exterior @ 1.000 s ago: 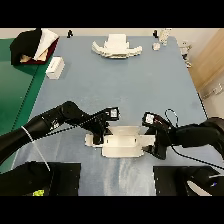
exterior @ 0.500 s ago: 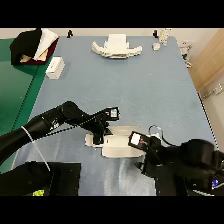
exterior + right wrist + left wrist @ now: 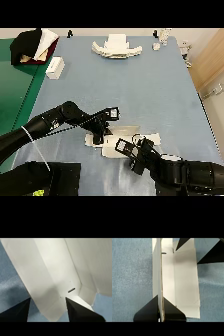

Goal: Fold the box.

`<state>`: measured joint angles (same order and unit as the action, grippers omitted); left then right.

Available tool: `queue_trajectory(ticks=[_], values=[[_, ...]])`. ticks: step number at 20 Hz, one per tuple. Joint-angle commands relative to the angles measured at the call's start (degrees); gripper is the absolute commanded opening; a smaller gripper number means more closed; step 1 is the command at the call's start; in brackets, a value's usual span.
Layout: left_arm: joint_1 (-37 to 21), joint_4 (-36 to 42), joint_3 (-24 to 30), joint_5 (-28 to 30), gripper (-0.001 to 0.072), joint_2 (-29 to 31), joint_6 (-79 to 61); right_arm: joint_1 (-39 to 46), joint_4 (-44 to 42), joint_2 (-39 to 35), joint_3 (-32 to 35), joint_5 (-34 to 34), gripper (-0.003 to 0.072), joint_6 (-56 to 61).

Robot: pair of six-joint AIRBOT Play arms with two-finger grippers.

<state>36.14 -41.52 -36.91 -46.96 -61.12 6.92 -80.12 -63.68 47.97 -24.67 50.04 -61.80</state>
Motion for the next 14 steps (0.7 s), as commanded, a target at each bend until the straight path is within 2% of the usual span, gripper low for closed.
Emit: queue_trajectory(ticks=[1,6,7,10,14], values=[[-0.04,0.0,0.02,0.0,0.0013,0.0,0.0,0.31,8.87,0.87,-0.04,1.84,0.0668,10.21],[-0.04,0.0,0.02,0.0,0.0013,0.0,0.0,0.28,11.67,-2.16,-1.92,5.49,0.0668,14.36],[-0.04,0.0,0.02,-0.02,0.0013,0.0,0.0,0.28,11.69,-3.17,-1.92,6.14,0.0714,14.34],[-0.04,0.0,0.02,0.0,0.0013,0.0,0.0,0.31,12.72,-5.29,-1.84,6.8,0.0718,14.03],[-0.04,0.0,0.02,0.0,0.0013,0.0,0.0,4.2,11.15,-5.6,-1.31,4.55,0.072,6.62]])
